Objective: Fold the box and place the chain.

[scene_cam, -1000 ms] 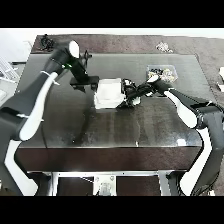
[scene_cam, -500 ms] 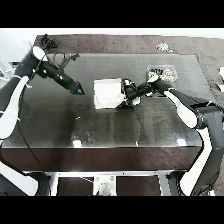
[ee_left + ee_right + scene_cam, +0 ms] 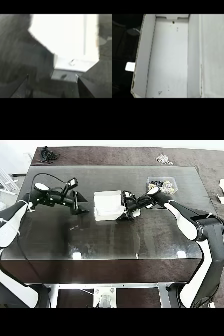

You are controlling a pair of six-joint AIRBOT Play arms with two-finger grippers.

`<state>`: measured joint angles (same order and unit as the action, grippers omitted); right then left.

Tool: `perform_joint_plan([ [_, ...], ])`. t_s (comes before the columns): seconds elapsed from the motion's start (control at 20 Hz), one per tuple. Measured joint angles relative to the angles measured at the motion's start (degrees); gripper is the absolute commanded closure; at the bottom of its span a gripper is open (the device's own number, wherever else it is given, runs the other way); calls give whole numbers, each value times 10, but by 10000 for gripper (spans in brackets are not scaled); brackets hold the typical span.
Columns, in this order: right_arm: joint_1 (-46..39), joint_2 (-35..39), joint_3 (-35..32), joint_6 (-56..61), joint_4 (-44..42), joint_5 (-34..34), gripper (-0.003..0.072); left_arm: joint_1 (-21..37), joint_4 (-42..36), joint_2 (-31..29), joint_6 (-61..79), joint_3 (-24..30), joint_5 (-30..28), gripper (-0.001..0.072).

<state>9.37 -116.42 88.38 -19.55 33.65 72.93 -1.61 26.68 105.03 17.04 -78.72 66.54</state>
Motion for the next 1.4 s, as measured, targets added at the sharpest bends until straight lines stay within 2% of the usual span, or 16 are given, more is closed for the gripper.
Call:
perform_joint_plan([
  [0.35, 0, 0, 0, 0, 0, 0, 123, -7, -42, 29, 86, 6, 50, -7],
  [1.4, -1, 0, 0, 0, 0, 0, 123, -23, -61, 43, 79, 7, 42, -11],
])
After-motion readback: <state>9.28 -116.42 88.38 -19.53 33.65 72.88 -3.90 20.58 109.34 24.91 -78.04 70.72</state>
